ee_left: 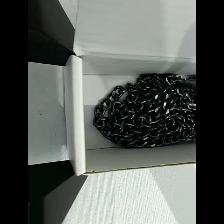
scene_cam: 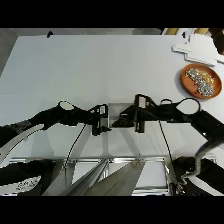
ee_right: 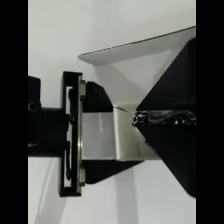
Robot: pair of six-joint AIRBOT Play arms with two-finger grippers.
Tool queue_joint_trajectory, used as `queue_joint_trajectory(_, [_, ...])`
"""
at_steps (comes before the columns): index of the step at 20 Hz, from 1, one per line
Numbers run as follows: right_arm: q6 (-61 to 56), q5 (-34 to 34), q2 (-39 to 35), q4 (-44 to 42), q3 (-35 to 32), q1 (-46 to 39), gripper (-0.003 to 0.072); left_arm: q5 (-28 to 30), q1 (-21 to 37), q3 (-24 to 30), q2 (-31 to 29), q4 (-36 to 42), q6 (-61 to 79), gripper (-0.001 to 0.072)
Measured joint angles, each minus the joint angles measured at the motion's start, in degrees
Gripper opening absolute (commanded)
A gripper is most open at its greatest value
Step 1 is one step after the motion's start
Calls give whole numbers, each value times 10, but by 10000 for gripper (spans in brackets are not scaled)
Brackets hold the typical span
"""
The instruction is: Fold the box and place the chain.
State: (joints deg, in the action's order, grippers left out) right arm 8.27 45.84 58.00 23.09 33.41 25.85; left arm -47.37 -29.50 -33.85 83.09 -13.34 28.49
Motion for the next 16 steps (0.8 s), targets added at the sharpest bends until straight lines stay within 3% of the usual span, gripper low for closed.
queue_joint_trajectory(4, [-50,-6,22,40,52,13,272,0,0,0,0,0,0,12])
queue_joint_trajectory(5, [-66,3,24,64,77,10,226,0,0,0,0,0,0,12])
queue_joint_trajectory(7, [-96,26,31,105,128,-3,20,0,0,0,0,0,0,12])
queue_joint_trajectory(11, [-149,28,64,160,194,-45,17,0,0,0,0,0,0,12])
queue_joint_trajectory(16, [-264,59,120,269,208,-59,17,0,0,0,0,0,0,12])
